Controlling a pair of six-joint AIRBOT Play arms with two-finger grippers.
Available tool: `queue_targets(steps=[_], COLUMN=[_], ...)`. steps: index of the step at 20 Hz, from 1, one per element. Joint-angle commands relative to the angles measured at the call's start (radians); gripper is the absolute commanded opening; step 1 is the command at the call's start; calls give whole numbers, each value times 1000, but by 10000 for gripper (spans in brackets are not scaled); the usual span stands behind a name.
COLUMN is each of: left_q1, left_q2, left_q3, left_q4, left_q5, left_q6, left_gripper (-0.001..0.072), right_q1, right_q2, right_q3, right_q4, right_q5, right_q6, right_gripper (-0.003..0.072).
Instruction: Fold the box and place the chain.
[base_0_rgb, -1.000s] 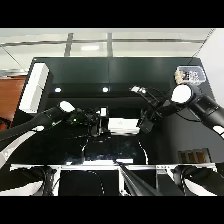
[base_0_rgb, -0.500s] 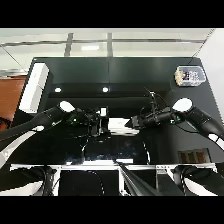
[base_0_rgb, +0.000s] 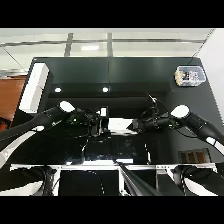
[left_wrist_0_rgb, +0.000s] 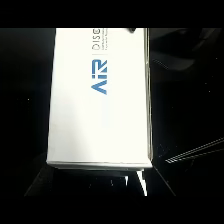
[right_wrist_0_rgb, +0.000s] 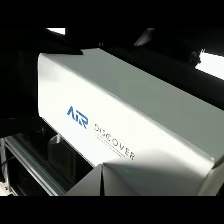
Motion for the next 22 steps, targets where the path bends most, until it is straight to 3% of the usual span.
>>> queue_targets(steps=[1, 4, 6, 10, 12, 14, 19, 22], left_q1=[1, 1, 3, 3, 5, 5, 0, -61], left_q2=[0, 0, 0, 14, 19, 43, 168, 158], left_q3=[1, 1, 1, 6, 6, 7, 23, 68], left_q4=[0, -2, -6, -6, -4, 14, 56, -110], left_q5=[-1, -1, -2, 51, 42, 41, 12, 33], left_q6=[0, 0, 0, -119, -150, -149, -159, -159], left_gripper=[397, 397, 396, 398, 467, 719, 718, 710], right_q1=[0, -1, -7, -105, -183, -256, -360, -359], right_q2=[-1, 1, 17, 124, 193, 253, 319, 319], right_q3=[-5, 4, 57, 224, 257, 257, 256, 249], right_q4=[-22, -11, -16, -212, -290, -342, -481, -462], right_q5=[-37, -22, 61, 203, 228, 278, 376, 322], right_q6=[3, -34, -75, -23, 31, 55, 107, 107], right_gripper=[18, 18, 18, 18, 18, 19, 19, 18])
